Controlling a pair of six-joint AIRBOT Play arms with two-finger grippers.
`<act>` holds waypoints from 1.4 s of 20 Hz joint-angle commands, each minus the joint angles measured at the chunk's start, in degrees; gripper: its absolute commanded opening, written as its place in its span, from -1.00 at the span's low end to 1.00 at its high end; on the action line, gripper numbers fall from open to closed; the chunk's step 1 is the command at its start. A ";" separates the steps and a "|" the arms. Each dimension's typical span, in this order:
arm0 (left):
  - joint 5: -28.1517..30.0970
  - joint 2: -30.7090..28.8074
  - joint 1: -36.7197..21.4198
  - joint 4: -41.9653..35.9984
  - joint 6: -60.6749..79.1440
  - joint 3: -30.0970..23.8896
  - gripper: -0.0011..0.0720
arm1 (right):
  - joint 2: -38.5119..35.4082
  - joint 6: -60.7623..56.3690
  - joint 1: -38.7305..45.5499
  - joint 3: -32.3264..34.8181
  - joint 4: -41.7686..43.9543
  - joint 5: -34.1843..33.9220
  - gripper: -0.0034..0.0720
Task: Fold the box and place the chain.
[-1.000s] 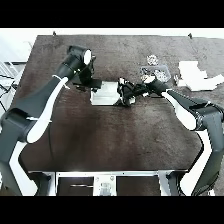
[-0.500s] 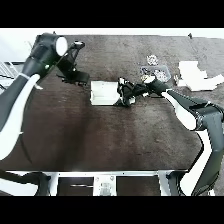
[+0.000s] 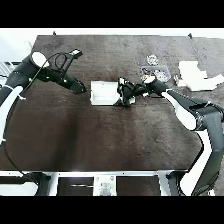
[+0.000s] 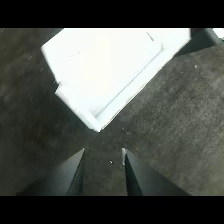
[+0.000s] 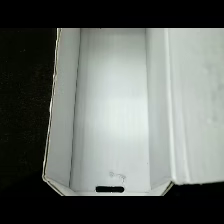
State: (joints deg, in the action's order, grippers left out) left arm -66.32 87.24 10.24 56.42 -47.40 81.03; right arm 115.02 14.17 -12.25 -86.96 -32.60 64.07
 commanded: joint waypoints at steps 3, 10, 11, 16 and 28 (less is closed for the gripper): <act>-1.44 2.08 -3.65 -11.43 33.20 -1.22 0.86 | 0.00 -0.02 -0.07 0.00 0.02 0.02 0.63; 1.31 13.16 -9.25 -25.00 57.24 -1.16 1.00 | 0.00 -0.02 -0.04 0.00 0.00 0.02 0.63; 2.36 14.60 -9.22 -25.07 59.34 -1.14 1.00 | 0.00 -0.02 -0.04 0.00 0.02 0.00 0.63; 4.26 20.35 -9.35 -25.24 61.40 2.51 0.97 | 0.00 -0.02 -0.04 0.00 0.02 0.00 0.63; -3.32 22.05 -9.35 -25.51 67.32 4.76 1.00 | 0.00 -0.02 -0.07 0.00 0.02 0.02 0.63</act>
State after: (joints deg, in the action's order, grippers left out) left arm -67.66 108.18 0.93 30.87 16.78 84.31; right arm 115.02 14.17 -12.27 -86.96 -32.58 64.07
